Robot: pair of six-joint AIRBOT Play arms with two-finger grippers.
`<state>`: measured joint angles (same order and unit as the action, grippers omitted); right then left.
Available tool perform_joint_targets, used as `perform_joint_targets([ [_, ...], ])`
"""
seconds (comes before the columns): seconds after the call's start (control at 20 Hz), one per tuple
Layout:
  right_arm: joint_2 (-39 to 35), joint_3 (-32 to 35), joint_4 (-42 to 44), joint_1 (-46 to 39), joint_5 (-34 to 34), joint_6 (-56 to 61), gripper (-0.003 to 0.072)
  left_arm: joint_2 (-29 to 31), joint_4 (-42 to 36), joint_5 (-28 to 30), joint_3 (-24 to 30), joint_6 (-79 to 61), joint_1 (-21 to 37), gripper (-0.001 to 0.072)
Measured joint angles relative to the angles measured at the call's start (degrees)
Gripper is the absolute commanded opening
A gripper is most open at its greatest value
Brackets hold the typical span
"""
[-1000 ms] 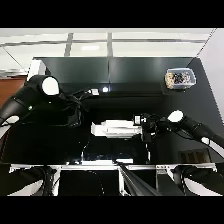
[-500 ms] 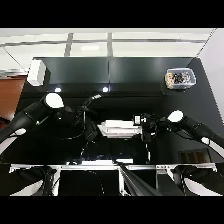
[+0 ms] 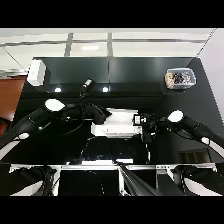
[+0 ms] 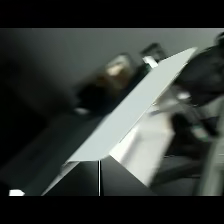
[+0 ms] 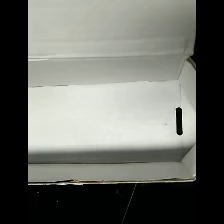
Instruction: Fold the box and place the chain.
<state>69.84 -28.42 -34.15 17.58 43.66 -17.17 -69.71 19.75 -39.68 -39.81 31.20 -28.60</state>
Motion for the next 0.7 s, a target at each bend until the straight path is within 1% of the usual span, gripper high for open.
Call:
perform_joint_targets([
  [0.1, 0.0, 0.0, 0.0, 0.0, 0.0, 0.0, 0.0095, -0.5, 4.3, 4.6, 0.0, 0.3, -2.5, 0.0025],
  [0.25, 0.0, 0.0, 0.0, 0.0, 0.0, 0.0, 0.0095, -2.6, 10.5, 8.8, -0.5, 3.2, -5.1, 0.0025],
  [0.45, 0.0, 0.0, 0.0, 0.0, 0.0, 0.0, 0.0095, -5.6, 15.0, 10.2, -1.2, 6.4, -6.4, 0.0026],
  [0.6, 0.0, 0.0, -0.1, 0.0, 0.1, -0.1, 0.0095, -6.5, 16.5, 9.6, -1.9, 7.2, -6.6, 0.0026],
  [0.7, 0.0, 0.0, -0.1, 0.0, 0.1, -0.1, 0.0095, -6.0, 18.5, 8.2, -3.3, 7.6, -5.9, 0.0025],
])
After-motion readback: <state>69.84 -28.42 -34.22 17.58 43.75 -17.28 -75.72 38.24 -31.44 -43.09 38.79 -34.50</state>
